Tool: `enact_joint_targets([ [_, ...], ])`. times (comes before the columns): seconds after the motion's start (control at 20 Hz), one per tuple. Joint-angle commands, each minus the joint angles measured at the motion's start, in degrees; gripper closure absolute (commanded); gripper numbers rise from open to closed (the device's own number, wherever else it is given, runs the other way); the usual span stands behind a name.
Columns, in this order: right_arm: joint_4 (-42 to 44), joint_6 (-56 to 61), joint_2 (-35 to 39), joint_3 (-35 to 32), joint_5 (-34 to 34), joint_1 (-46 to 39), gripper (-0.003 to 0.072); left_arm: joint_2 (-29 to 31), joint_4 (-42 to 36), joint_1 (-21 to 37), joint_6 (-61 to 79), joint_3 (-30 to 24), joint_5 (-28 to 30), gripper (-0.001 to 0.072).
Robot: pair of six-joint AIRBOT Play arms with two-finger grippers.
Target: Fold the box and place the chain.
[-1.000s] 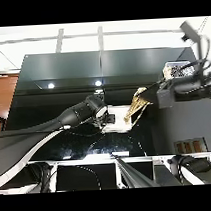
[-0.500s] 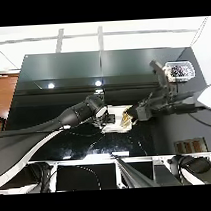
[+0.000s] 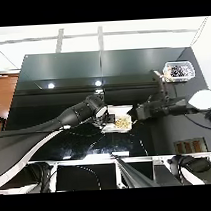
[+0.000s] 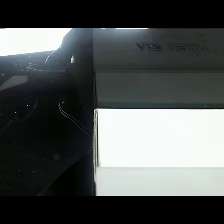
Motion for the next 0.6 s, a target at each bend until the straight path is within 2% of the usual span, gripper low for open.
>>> enact_joint_targets([
  [0.0, -11.6, -3.8, -0.1, 3.5, 7.5, -8.5, 0.0304, 0.0, 0.0, 0.0, 0.0, 0.0, 0.0, 0.068],
  [0.1, -23.6, -4.3, -0.1, 1.9, 6.0, -11.6, 0.0305, 0.0, 0.0, 0.0, 0.0, 0.0, 0.0, 0.068],
  [0.2, -31.4, -5.1, -0.1, -2.8, -0.4, -11.8, 0.0303, 0.0, 0.0, 0.0, 0.0, 0.0, 0.0, 0.0681],
  [0.25, -31.0, -8.3, -0.1, -5.8, -4.5, -11.8, 0.028, 0.0, 0.0, 0.0, 0.0, 0.0, 0.0, 0.0681],
  [0.3, -29.2, -13.4, -0.2, -8.3, -7.9, -11.3, -0.0001, 0.0, 0.0, 0.0, 0.0, 0.0, 0.0, 0.0681],
  [0.35, -26.8, -21.4, -0.3, -10.6, -10.3, -10.2, -0.0034, 0.0, 0.0, 0.0, 0.0, 0.0, 0.1, 0.0681],
  [0.5, -19.7, -45.8, -1.4, -13.6, -12.6, -5.3, -0.0034, 0.0, 0.0, 0.0, 0.0, 0.0, 0.0, 0.068],
  [0.55, -14.0, -53.7, -2.8, -13.6, -12.6, -4.2, -0.0034, 0.0, -0.1, 0.0, 0.0, 0.0, 0.0, 0.068],
])
